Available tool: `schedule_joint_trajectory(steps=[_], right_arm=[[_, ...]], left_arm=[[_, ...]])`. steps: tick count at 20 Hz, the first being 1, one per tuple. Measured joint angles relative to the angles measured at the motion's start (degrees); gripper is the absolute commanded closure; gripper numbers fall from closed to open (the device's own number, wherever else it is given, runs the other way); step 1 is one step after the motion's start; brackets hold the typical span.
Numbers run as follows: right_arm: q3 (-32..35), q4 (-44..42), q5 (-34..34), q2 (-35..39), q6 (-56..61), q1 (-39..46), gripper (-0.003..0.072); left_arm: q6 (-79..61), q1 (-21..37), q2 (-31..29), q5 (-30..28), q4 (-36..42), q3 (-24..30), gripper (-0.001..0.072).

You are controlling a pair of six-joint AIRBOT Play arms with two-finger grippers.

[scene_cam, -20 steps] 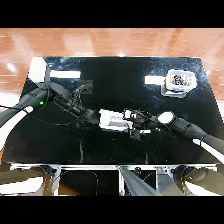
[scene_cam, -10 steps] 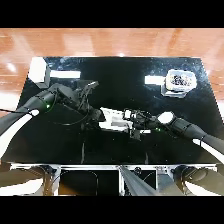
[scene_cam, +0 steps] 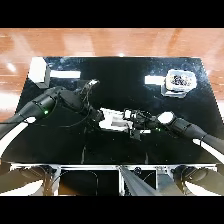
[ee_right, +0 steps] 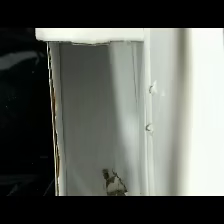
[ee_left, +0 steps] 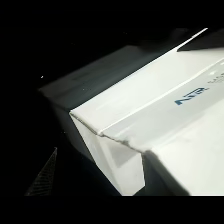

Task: Fold the box and place the chain.

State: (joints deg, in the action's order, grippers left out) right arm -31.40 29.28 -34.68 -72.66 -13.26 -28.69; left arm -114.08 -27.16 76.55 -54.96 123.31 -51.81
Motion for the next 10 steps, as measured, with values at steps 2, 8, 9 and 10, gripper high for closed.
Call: schedule_joint_trajectory(steps=[2, 8, 9, 10], right_arm=[[0.02, 0.07, 0.0, 0.0, 0.0, 0.0, 0.0245], [0.02, 0.04, 0.0, 0.0, 0.0, 0.0, 0.0246], [0.02, 0.04, 0.0, 0.0, 0.0, 0.0, 0.0246], [0.02, 0.04, 0.0, 0.0, 0.0, 0.0, 0.0246]], left_arm=[[0.85, -1.51, -0.9, 2.54, -0.76, 1.22, 0.0091], [6.64, -6.38, -1.97, 8.24, -6.01, 2.73, 0.0091], [8.83, -7.34, -2.01, 8.83, -8.22, 2.78, 0.0091], [11.19, -8.41, -2.05, 9.25, -10.78, 2.82, 0.0091]])
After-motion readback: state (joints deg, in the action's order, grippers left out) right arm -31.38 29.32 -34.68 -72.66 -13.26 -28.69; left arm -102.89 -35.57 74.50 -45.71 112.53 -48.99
